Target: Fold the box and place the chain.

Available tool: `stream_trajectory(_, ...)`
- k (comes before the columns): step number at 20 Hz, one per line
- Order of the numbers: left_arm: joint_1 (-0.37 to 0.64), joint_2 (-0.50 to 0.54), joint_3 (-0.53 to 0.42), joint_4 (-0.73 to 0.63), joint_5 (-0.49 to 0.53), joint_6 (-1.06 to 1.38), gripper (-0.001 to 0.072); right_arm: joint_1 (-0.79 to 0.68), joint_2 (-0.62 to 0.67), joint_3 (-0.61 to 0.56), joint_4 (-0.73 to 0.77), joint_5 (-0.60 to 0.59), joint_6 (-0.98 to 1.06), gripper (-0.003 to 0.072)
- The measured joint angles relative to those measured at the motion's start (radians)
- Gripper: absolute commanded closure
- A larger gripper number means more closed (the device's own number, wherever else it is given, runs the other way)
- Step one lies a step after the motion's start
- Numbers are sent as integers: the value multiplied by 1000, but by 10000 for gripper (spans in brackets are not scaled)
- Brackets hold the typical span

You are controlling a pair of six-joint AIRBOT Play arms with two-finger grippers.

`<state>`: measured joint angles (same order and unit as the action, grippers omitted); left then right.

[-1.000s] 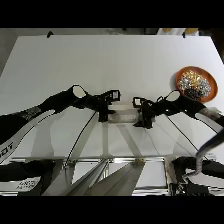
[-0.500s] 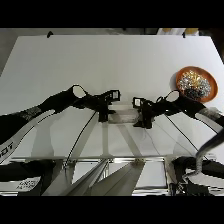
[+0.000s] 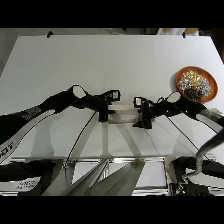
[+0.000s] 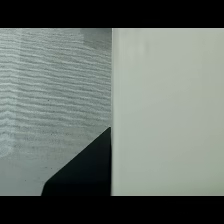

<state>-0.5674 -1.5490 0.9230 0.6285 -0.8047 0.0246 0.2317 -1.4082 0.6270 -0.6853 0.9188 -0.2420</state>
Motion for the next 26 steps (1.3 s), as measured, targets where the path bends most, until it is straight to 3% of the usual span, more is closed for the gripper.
stream_trajectory(10,0,0,0,0,0,0,700,-10,0,-23,13,-16,-18,46)
stream_trajectory(16,0,0,0,0,0,0,700,-10,0,-33,18,-39,-24,245)
stream_trajectory(19,0,0,0,0,0,0,700,-10,0,-35,17,-42,-24,288)
stream_trajectory(26,0,0,0,0,0,0,700,-10,0,-35,11,-42,-24,288)
